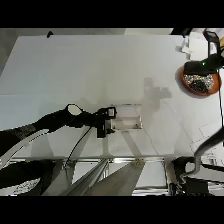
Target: Fold the box and place the chain.
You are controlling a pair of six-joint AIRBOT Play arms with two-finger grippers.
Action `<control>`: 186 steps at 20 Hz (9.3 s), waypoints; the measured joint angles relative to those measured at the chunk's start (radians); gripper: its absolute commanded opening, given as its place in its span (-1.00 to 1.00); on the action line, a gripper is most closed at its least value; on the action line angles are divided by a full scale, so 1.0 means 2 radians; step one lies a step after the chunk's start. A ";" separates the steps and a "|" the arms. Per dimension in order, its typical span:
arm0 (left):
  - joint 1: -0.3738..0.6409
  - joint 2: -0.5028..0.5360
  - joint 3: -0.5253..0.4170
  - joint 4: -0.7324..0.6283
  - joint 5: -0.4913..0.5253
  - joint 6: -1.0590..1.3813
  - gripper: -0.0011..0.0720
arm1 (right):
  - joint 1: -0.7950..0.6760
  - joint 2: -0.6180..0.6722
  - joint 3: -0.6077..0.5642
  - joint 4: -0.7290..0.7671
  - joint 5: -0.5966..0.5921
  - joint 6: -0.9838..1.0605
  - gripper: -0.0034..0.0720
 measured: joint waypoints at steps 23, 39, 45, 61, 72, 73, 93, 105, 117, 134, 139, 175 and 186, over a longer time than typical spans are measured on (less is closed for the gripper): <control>0.000 0.000 0.000 0.000 0.000 0.000 -0.89 | -0.058 -0.124 0.016 -0.062 -0.075 0.047 -0.12; 0.000 0.000 0.000 0.000 0.000 0.000 -0.89 | -0.105 -0.137 0.016 -0.061 -0.053 0.032 -0.12; 0.000 0.000 0.000 0.000 0.000 0.000 -0.89 | -0.108 -0.145 0.016 -0.034 -0.042 0.016 -0.57; 0.000 0.000 0.000 0.000 0.000 0.000 -0.89 | -0.108 -0.079 0.015 -0.025 -0.018 -0.022 -0.88; 0.000 0.000 0.000 0.000 0.000 0.000 -0.89 | -0.108 0.026 0.015 0.061 0.042 -0.117 -0.88; 0.000 0.000 0.000 0.000 0.000 0.000 -0.89 | -0.108 0.034 0.015 0.076 0.052 -0.127 -0.88; 0.000 0.000 0.000 0.000 0.000 0.000 -0.89 | 0.056 0.157 0.015 0.157 0.205 -0.183 -0.88; 0.000 0.000 0.000 0.000 0.000 0.000 -0.89 | 0.173 0.258 -0.021 0.161 0.253 -0.178 -0.88; 0.000 0.000 0.000 0.000 0.000 0.000 -0.89 | 0.269 0.284 -0.189 0.183 0.177 -0.178 -0.88; 0.000 0.000 0.000 0.000 0.000 0.000 -0.89 | 0.374 0.279 -0.290 0.196 -0.010 -0.179 -0.88; 0.000 0.000 0.000 0.000 0.000 0.000 -0.89 | 0.381 0.264 -0.292 0.198 -0.045 -0.179 -0.88; 0.000 0.000 0.000 0.000 0.000 0.000 -0.89 | 0.324 0.257 -0.292 0.153 0.034 -0.163 -0.58; 0.000 0.000 0.000 0.000 0.000 0.000 -0.89 | 0.253 0.231 -0.292 0.100 -0.004 -0.148 -0.23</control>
